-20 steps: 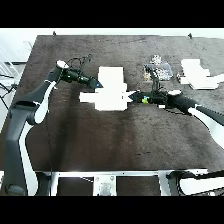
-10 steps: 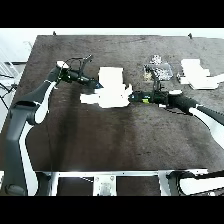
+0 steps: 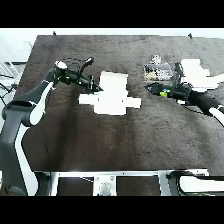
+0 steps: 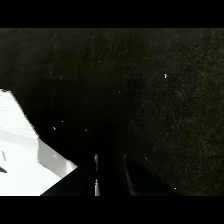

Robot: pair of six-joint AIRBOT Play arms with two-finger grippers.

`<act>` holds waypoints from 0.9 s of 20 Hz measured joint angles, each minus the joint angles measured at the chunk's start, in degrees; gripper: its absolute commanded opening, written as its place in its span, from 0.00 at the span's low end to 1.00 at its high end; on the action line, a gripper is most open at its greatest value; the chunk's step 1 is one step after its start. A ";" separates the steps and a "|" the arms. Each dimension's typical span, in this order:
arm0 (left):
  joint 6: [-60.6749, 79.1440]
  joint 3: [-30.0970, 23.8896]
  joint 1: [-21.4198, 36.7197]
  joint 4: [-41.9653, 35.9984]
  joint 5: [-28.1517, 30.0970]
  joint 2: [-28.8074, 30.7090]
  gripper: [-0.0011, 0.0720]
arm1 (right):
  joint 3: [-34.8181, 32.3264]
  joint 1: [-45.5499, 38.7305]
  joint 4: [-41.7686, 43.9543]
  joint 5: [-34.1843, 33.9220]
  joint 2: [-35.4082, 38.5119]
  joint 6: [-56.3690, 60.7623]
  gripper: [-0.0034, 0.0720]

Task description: Fold the box and place the chain.

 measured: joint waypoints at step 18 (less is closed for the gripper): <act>22.69 -10.67 0.00 -7.45 11.21 -0.31 0.04 | -0.59 -2.08 -0.17 3.61 0.74 -3.34 0.58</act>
